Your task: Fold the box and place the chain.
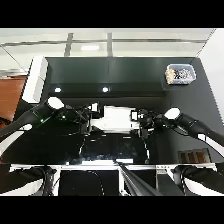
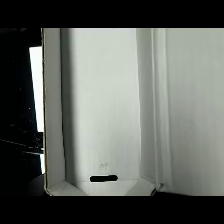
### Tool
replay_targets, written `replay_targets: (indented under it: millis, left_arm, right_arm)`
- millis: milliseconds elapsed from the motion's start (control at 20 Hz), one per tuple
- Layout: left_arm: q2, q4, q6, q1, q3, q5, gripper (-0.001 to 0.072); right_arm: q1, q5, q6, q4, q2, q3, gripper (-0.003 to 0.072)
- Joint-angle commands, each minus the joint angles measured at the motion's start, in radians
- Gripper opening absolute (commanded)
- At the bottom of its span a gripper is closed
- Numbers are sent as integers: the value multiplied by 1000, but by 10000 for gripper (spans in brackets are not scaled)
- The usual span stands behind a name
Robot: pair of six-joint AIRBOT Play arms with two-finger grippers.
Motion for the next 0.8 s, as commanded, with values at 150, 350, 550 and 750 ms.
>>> replay_targets:
  millis: [150,350,550,750]
  left_arm:
    - [-18,-51,11,-44,5,6,197]
    - [-18,-54,10,-48,5,39,196]
    - [-26,-84,10,-77,5,50,196]
    - [-54,-132,9,-117,5,114,196]
  right_arm:
    - [1,0,0,0,0,0,345]
    - [1,0,0,0,0,0,345]
    - [1,0,0,0,0,0,345]
    - [1,0,0,0,0,0,345]
